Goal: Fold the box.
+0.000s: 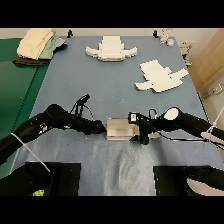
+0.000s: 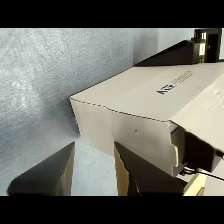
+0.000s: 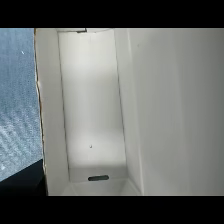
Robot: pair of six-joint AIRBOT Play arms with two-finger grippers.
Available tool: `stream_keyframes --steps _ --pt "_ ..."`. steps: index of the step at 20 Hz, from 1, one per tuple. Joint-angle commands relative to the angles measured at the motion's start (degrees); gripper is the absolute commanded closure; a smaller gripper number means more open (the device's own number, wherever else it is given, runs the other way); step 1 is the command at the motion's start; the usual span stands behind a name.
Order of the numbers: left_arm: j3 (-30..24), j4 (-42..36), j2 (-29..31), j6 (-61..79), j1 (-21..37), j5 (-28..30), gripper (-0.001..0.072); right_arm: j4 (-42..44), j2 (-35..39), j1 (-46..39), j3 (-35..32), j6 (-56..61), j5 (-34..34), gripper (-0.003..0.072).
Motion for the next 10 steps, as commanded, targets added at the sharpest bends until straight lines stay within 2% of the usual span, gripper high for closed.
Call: stream_keyframes --steps 1,5,7,9,10 --pt "0.0 -0.3 -0.1 0.0 -0.1 0.8 0.0322 0.1 0.0 0.0 0.0 0.0 0.0 0.0087" --pt "0.0 6.6 0.3 -5.0 3.4 -2.7 0.0321 0.1 0.0 0.0 0.0 0.0 0.0 0.0087" --pt "0.1 5.3 1.0 -5.0 6.6 -6.1 0.0320 0.1 0.0 0.0 0.0 0.0 0.0 0.0086" --pt "0.2 1.7 2.1 -2.8 7.5 -7.0 0.0318 0.1 0.0 0.0 0.0 0.0 0.0 0.0087" --pt "0.2 -0.8 2.3 -0.8 7.3 -7.0 0.0267 0.1 0.0 0.0 0.0 0.0 0.0 0.0087"
